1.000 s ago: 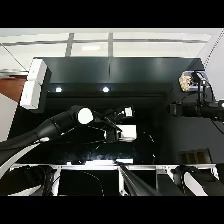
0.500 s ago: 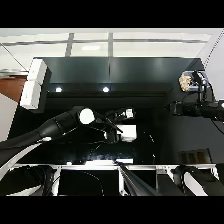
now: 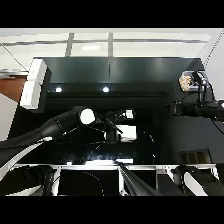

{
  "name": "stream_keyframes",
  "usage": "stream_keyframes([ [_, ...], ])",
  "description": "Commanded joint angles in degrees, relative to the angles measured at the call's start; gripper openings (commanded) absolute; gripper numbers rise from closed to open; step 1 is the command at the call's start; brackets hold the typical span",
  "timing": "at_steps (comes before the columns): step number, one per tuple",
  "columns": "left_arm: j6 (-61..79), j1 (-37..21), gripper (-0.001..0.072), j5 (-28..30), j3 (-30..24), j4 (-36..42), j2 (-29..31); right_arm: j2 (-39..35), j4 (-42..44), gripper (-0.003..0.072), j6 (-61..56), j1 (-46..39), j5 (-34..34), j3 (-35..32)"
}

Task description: Fold the box and place the chain.

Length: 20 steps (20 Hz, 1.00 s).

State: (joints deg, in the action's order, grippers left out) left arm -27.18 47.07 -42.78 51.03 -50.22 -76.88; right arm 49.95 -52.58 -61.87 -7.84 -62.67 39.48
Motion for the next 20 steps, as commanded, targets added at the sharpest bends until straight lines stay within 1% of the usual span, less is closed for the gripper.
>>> stream_keyframes([
  [1, 0.0, 0.0, 0.0711, -1.4, 0.0, -0.1, 0.0, 0.0, 0.0, 0.0038, 0.0, 0.0, 0.0, 0.0],
  [8, 0.0, 0.1, 0.0713, -1.1, 0.0, -0.4, -1.1, 0.0, 0.0, 0.0039, 0.0, 0.0, 0.0, 0.0],
  [10, 0.0, 1.2, 0.0713, -0.3, 0.0, -1.9, -2.1, 0.0, 0.0, 0.0038, 0.0, 0.0, 0.0, 0.0],
  [13, -0.1, 3.6, 0.0713, 2.6, 0.0, -3.8, -4.1, 0.0, 0.0, 0.0038, 0.0, 0.0, 0.0, 0.0],
  [15, -0.1, 4.7, 0.0712, 5.4, 0.0, -3.8, -4.3, 0.0, 0.0, 0.0038, 0.0, 0.0, -0.1, 0.0],
  [16, -0.1, 4.8, 0.0712, 5.9, 0.0, -3.8, -4.3, 0.0, 0.0, 0.0038, 0.0, 0.0, 0.0, 0.0],
  [20, -0.1, 4.8, 0.0708, 4.4, -0.1, -3.8, -4.6, 0.0, 0.0, 0.0038, 0.0, 0.0, 0.0, 0.0],
])
